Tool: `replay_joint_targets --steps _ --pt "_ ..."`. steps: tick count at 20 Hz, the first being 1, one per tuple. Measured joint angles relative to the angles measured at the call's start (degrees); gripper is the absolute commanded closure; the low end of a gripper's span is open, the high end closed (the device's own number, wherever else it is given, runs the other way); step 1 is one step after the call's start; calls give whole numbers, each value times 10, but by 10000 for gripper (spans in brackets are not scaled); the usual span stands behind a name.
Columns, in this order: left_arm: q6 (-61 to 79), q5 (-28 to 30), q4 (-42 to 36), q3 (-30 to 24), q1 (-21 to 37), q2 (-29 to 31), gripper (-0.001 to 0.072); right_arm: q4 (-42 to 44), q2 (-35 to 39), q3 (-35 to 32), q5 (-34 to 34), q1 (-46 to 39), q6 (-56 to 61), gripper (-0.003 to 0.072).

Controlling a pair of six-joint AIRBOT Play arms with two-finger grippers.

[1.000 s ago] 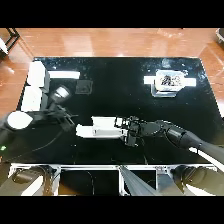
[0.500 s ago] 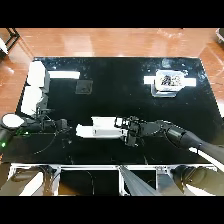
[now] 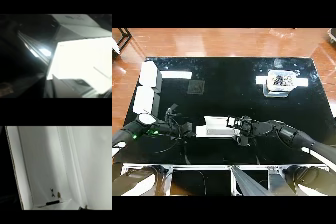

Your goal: Fold the box and place the chain.

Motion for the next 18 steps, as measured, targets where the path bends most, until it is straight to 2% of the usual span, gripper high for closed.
replay_joint_targets --steps 5,12,13,14,18 --pt "0 9 -10 -1 -4 -4 495 2 0 0 0 0 1 437" --pt "3 -28 42 -1 84 25 493 6 -1 0 0 1 3 437" --pt "9 -35 48 -1 94 26 510 5 -1 0 0 1 3 437" --pt "15 -38 51 -1 102 27 670 5 -1 0 0 1 2 437" --pt "36 -19 56 -1 106 25 685 4 -1 0 -1 1 2 437"
